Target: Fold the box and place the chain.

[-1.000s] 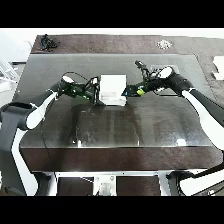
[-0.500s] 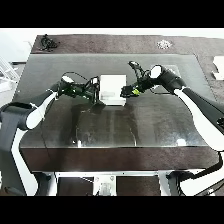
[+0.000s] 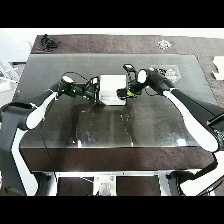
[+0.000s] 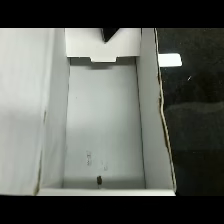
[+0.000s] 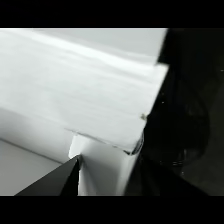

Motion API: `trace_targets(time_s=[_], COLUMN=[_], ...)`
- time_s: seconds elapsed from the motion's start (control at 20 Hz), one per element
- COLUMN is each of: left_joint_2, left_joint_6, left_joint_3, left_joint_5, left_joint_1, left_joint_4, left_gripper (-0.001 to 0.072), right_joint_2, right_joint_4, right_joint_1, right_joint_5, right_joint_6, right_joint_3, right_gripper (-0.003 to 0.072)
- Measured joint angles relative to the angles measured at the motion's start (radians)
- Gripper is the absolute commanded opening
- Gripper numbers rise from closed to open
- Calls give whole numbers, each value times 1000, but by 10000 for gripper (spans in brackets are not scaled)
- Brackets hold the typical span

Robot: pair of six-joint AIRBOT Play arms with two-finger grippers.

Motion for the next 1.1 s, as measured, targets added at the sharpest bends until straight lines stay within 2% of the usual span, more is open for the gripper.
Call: trace_targets(time_s=[0.1,0.15,0.55,0.8,1.05,1.1], left_joint_2=[0,0,0,0,0,0], left_joint_6=[0,0,0,0,0,0], left_joint_3=[0,0,0,0,0,0], left_joint_5=[0,0,-2,-2,-1,-1], left_joint_1=[0,0,0,0,0,0], left_joint_4=[0,0,1,1,0,-2], left_gripper=[459,459,459,459,459,459], right_joint_2=[-1,-1,-9,-28,-59,-63], right_joint_4=[-58,-83,-217,-248,-288,-296], right_joint_1=[14,21,67,80,84,85], right_joint_5=[-2,-3,10,29,82,92], right_joint_6=[62,86,242,314,364,370], right_joint_3=[7,12,31,34,63,77], right_gripper=[416,377,366,364,277,234])
